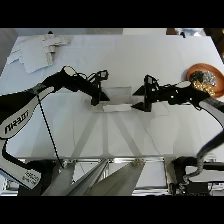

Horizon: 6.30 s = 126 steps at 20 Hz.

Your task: Fold the box and place the chain.

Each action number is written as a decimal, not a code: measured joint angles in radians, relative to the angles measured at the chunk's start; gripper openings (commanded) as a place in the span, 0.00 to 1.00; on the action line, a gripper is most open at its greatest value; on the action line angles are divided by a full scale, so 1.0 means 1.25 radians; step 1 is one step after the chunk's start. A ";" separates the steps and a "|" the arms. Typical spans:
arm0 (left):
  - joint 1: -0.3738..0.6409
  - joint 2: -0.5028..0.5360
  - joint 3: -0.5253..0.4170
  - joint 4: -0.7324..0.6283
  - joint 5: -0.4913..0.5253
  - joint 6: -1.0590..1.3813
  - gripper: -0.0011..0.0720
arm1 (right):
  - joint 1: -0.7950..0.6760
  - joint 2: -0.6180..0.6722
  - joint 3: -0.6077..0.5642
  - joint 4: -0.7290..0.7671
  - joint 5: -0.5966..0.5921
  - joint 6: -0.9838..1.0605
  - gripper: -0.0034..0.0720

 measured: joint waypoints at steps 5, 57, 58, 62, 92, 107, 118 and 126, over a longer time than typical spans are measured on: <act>0.000 0.000 0.000 0.000 0.000 0.000 0.03 | -0.006 -0.045 0.044 -0.011 0.037 0.000 0.96; 0.000 0.000 0.000 0.000 -0.001 0.000 0.03 | 0.043 -0.194 0.168 -0.081 0.159 0.070 0.96; 0.000 0.000 0.000 0.000 -0.001 0.000 0.03 | 0.042 -0.194 0.168 -0.080 0.159 0.072 0.96; 0.000 0.000 0.000 0.000 -0.001 0.000 0.03 | 0.043 -0.194 0.168 -0.080 0.159 0.074 0.96; 0.000 0.000 0.000 0.000 -0.002 0.001 0.03 | 0.043 -0.194 0.169 -0.078 0.169 0.063 0.58; 0.000 0.000 0.000 0.000 -0.001 0.000 0.03 | 0.043 -0.194 0.169 -0.080 0.170 0.063 0.58; 0.000 0.000 0.000 -0.002 -0.008 0.000 0.03 | 0.043 -0.194 0.168 -0.080 0.170 0.063 0.58; 0.000 0.000 0.000 -0.003 -0.016 -0.001 0.04 | 0.043 -0.194 0.168 -0.080 0.171 0.063 0.58</act>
